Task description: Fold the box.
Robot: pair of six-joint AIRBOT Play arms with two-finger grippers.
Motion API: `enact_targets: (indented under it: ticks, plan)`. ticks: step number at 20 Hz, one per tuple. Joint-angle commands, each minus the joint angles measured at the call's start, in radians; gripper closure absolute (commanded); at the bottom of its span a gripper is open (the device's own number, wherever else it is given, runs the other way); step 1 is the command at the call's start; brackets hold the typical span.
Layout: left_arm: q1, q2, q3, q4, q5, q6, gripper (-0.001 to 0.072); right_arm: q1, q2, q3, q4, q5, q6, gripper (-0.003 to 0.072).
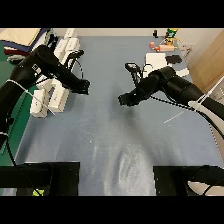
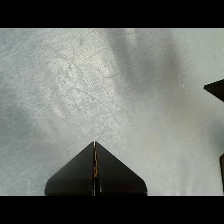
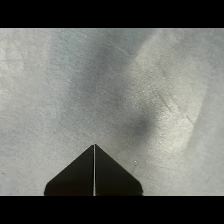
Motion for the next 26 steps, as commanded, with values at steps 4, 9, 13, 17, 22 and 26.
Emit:
enact_targets:
  ticks: [4, 9, 13, 17, 22, 26]
  plan:
    - [0.000, -0.001, 0.001, 0.000, 0.000, 0.000, 0.0695, 0.001, 0.000, 0.001, 0.000, 0.000, 0.000, 0.0684]
    - [0.000, -0.001, 0.001, 0.000, 0.000, 0.000, 0.0696, 0.001, 0.000, 0.001, 0.000, 0.000, 0.000, 0.0684]
    - [0.000, -0.001, 0.001, 0.000, 0.000, 0.000, 0.0695, 0.001, 0.000, 0.001, 0.000, 0.000, 0.000, 0.0684]
    - [0.000, -0.001, 0.001, 0.000, 0.000, 0.000, 0.0696, 0.002, -0.002, 0.001, 0.066, 0.007, 0.024, 0.0684]
    - [0.000, -0.001, 0.001, 0.000, 0.000, 0.000, 0.0696, -0.161, -0.040, 0.161, -0.090, -0.111, 0.225, 0.0362]
    - [0.000, -0.001, 0.001, 0.000, 0.000, 0.000, 0.0696, -0.530, -0.187, 0.499, -0.101, -0.221, 0.107, 0.0362]
